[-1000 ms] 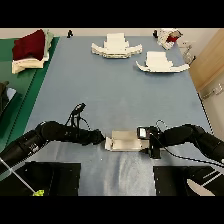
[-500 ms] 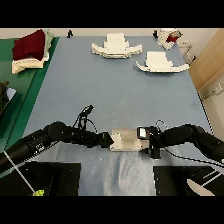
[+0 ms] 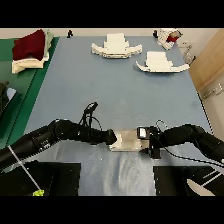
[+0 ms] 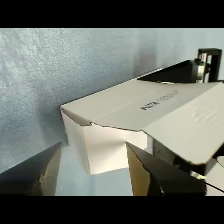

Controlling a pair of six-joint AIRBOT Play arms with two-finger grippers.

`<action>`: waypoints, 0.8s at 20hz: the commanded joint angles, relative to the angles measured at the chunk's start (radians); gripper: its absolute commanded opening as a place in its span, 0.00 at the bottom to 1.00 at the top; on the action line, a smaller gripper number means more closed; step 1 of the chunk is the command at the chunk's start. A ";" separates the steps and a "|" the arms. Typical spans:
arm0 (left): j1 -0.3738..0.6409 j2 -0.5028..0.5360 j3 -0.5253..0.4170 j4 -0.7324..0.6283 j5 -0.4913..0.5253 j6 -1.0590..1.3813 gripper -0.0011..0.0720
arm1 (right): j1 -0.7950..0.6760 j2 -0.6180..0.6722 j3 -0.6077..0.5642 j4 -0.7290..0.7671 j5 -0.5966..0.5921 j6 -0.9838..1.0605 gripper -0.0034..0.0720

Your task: Fold the box.

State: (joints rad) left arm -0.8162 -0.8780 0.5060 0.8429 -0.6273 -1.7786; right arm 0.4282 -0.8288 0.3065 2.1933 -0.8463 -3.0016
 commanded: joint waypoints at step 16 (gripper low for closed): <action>-0.296 -0.399 0.419 0.644 -0.322 -0.758 0.56 | 0.000 0.001 0.000 0.001 0.000 0.000 0.69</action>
State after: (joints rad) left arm -1.0996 -1.2354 0.8875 1.4509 -0.9173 -2.5023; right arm 0.4282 -0.8288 0.3065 2.1937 -0.8463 -3.0020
